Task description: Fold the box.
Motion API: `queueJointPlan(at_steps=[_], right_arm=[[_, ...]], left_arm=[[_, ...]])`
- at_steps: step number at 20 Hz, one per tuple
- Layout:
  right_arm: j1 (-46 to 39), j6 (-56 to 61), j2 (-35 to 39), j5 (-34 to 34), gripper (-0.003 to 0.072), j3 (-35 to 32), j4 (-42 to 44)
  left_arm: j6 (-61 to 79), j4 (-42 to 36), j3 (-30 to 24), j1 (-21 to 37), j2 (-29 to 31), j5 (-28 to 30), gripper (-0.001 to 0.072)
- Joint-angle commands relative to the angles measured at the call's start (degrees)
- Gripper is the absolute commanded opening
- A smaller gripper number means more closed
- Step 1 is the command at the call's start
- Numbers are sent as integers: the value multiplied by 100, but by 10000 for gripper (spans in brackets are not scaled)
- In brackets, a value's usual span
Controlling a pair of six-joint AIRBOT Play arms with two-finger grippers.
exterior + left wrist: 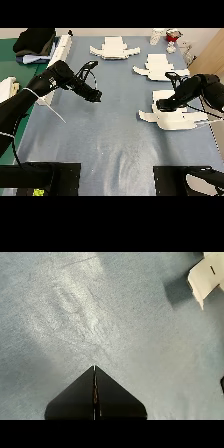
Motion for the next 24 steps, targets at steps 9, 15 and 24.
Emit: queueJointPlan(at_steps=[9,15,24], right_arm=[[-2,2,-2,0,1,4,0],[-2,2,-2,37,1,2,11],[-4,444,-94,175,26,7,704]], left_arm=[[0,0,7,-4,-2,2,14],[0,0,7,-4,-2,2,14],[0,-81,4,-4,-2,35,14]])
